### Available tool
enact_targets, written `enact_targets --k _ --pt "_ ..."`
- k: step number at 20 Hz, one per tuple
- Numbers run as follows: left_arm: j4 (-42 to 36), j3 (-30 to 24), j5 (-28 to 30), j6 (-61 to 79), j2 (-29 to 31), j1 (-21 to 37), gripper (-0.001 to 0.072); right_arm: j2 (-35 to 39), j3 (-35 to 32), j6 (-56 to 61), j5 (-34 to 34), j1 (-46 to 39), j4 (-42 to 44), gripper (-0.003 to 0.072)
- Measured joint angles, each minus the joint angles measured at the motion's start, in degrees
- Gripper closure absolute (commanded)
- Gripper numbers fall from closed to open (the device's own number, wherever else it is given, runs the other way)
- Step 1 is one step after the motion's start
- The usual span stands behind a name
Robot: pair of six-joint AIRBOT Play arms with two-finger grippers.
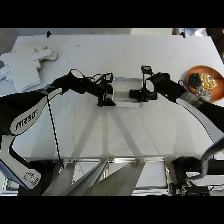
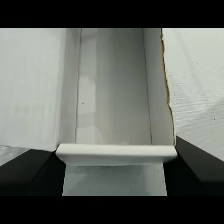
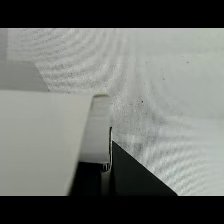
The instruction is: Fold the box and place the chain.
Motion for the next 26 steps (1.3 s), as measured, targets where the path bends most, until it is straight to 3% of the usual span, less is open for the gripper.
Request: enact_targets --k 1,2,7,14,20,26 --pt "0.63 -0.02 -0.04 0.09 0.00 0.02 0.0143 0.04 0.02 -0.28 -0.20 0.00 -0.17 0.0299" --pt "0.59 -0.02 -0.04 0.11 0.00 0.04 0.0143 0.07 0.02 -0.35 -0.11 -0.02 -0.28 0.0280" --pt "0.31 -0.02 -0.02 0.07 0.00 0.02 0.0143 2.95 0.15 -1.29 0.74 -0.02 -0.09 0.0280" --pt "0.15 -0.02 0.00 0.04 0.00 0.02 0.0143 16.70 0.15 -12.24 3.80 -4.00 -0.04 0.0280" --pt "0.13 -0.02 -0.02 0.04 0.00 0.02 0.0143 24.63 0.15 -24.09 7.37 -20.20 -0.37 0.0279" --pt "0.13 -0.02 0.00 0.04 0.00 0.02 0.0143 21.09 0.15 -33.31 6.97 -39.87 -0.46 0.0208"
